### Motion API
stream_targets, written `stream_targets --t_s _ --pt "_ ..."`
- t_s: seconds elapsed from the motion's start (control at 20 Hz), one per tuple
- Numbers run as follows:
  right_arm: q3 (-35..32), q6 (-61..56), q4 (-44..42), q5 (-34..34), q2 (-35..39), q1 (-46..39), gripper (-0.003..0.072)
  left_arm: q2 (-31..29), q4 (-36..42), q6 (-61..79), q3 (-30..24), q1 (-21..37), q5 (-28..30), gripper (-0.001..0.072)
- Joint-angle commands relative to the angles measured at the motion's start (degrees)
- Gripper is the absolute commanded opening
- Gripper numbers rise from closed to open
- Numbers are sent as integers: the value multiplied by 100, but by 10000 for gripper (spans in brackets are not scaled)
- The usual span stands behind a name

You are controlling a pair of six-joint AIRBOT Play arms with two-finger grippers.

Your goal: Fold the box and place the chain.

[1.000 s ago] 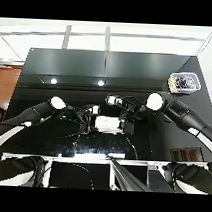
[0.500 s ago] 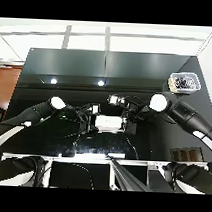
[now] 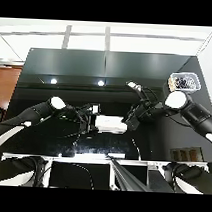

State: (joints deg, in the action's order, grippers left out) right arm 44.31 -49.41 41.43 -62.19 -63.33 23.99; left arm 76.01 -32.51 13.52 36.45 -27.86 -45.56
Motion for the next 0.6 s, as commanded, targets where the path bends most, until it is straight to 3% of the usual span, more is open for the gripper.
stream_targets --t_s 0.0,0.15,0.4,0.55 --pt "-619 -369 -1926 251 -160 -229 14 -2 0 0 0 0 11 463" --pt "-702 -367 -2531 437 -608 -114 14 -2 0 -2 0 0 7 463" --pt "-702 -374 -2444 588 -1095 -94 15 -2 0 0 0 0 15 464" --pt "-702 -601 -1971 603 -1217 -94 15 -2 0 0 0 0 15 464"
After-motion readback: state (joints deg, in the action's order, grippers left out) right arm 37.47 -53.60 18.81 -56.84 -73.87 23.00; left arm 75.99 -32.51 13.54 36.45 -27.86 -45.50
